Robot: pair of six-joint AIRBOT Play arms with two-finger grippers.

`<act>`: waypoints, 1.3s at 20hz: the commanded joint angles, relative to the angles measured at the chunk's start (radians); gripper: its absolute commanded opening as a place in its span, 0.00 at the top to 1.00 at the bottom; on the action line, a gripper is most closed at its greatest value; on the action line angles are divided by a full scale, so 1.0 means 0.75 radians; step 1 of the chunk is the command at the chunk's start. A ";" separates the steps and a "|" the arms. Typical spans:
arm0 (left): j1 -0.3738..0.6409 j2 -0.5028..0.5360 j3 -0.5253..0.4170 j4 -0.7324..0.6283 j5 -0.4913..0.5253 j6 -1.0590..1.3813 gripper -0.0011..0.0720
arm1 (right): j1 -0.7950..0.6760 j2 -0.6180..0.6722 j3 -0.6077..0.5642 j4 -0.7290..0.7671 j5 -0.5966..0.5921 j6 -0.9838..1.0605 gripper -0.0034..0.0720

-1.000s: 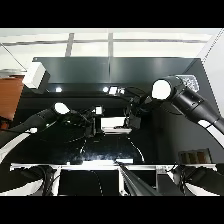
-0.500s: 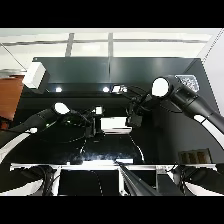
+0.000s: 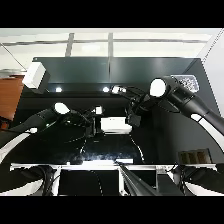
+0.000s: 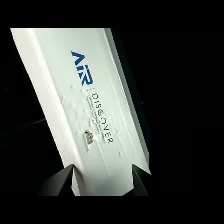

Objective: Fold the box and place the chain.

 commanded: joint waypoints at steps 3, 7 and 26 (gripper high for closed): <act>0.000 -0.001 0.001 0.001 0.000 0.001 0.31 | 0.003 -0.002 -0.001 -0.006 -0.016 0.000 0.42; 0.000 -0.001 0.001 0.001 0.000 0.001 0.31 | 0.009 -0.001 -0.001 -0.008 -0.016 -0.001 0.64; 0.000 -0.001 0.001 0.001 0.000 0.001 0.31 | 0.058 -0.001 -0.001 -0.038 0.000 0.016 0.64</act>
